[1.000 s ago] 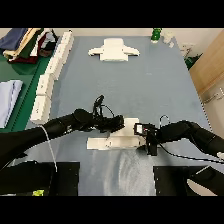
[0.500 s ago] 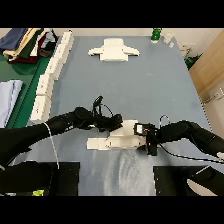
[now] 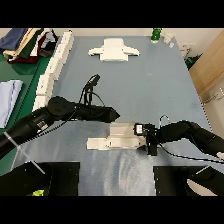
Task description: Fold the box.
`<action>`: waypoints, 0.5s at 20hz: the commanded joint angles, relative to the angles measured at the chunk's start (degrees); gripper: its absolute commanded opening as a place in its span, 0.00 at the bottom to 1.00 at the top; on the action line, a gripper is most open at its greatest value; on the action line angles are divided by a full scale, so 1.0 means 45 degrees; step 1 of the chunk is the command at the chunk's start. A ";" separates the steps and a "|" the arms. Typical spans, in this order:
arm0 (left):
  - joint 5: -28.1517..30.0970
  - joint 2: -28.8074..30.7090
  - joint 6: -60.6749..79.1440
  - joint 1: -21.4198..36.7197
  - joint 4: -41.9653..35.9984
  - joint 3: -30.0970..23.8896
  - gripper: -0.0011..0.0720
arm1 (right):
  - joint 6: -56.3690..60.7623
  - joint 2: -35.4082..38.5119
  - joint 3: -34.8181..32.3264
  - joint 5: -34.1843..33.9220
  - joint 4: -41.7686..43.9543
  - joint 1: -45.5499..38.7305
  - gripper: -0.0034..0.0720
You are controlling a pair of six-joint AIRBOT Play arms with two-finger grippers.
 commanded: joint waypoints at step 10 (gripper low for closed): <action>-0.2812 0.1593 0.5557 0.0899 0.5532 -0.0301 0.96 | 0.0010 0.0005 0.0010 0.0005 0.0010 0.0010 0.72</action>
